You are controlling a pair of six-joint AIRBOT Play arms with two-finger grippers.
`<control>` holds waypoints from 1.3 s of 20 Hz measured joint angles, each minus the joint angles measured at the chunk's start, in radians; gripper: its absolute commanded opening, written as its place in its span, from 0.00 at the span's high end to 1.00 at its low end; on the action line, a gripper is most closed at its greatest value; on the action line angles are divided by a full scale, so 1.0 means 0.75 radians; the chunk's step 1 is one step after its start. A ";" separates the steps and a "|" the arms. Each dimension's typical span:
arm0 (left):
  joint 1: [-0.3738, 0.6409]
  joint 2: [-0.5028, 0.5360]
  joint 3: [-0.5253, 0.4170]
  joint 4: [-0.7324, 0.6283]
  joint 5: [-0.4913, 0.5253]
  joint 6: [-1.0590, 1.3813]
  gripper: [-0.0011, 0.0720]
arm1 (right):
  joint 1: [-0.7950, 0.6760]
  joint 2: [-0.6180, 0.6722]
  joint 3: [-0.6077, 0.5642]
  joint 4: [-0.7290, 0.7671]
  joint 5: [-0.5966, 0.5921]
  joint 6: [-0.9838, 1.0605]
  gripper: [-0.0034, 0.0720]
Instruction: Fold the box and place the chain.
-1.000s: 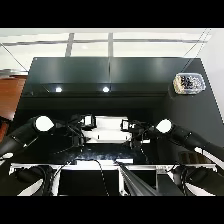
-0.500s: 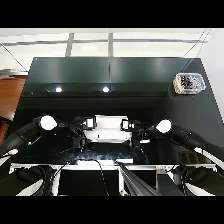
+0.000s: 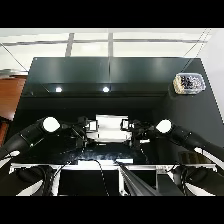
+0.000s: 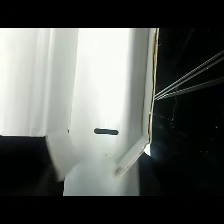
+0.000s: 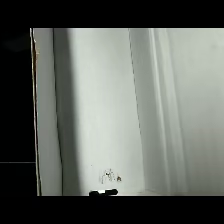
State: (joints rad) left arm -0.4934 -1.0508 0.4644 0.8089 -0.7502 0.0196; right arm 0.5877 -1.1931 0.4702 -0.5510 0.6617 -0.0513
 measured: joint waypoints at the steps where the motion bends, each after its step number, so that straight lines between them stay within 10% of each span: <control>1: -0.002 0.000 0.001 0.002 -0.001 0.000 0.36 | 0.000 0.000 0.000 -0.001 -0.001 0.000 0.57; 17: -0.002 -0.013 0.000 -0.094 0.013 0.004 0.68 | 0.000 0.000 0.000 0.000 -0.002 0.001 0.57; 26: -0.032 -0.065 0.000 -0.275 0.030 0.004 0.69 | 0.000 0.000 0.000 -0.002 -0.001 -0.001 0.57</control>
State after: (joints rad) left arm -0.5175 -1.0996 0.4644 0.6029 -0.7277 0.0227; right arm 0.5877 -1.1931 0.4702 -0.5522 0.6609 -0.0521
